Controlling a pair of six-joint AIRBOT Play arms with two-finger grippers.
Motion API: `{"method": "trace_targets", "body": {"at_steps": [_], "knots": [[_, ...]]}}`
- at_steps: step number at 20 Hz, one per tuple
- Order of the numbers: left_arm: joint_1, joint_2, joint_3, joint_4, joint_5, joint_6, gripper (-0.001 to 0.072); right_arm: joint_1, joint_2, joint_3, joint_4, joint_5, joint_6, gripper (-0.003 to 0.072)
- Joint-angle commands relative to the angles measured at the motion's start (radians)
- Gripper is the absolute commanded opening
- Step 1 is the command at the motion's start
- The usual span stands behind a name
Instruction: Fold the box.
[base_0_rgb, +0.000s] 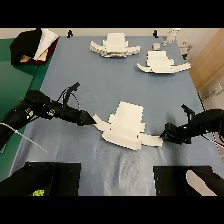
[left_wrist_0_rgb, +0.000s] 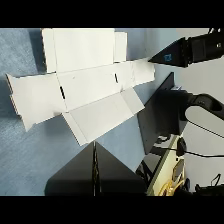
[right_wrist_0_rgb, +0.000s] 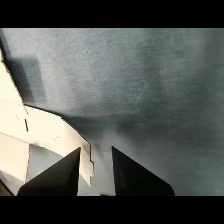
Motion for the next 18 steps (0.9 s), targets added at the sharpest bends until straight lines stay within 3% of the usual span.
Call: {"method": "trace_targets", "body": {"at_steps": [1, 7, 11, 14, 18], "knots": [[0.0, -0.001, 0.002, -0.002, 0.001, 0.009, 0.0014, 0.001, 0.038, -0.019, 0.072, -0.026, 0.041, 0.03], [0.001, -0.001, 0.002, 0.004, 0.002, 0.009, 0.0014, 0.002, 0.039, -0.142, 0.313, 0.054, -0.093, 0.03], [0.001, -0.001, 0.002, 0.013, 0.035, 0.009, 0.0013, 0.008, 0.039, -0.146, 0.353, 0.137, -0.139, 0.0279], [-0.002, -0.001, 0.002, 0.011, 0.04, 0.008, 0.0013, 0.008, 0.039, -0.146, 0.36, 0.143, -0.168, 0.0173], [-0.002, -0.001, 0.002, 0.008, 0.041, -0.004, 0.0013, 0.033, 0.039, -0.146, 0.364, 0.147, -0.173, 0.017]]}}
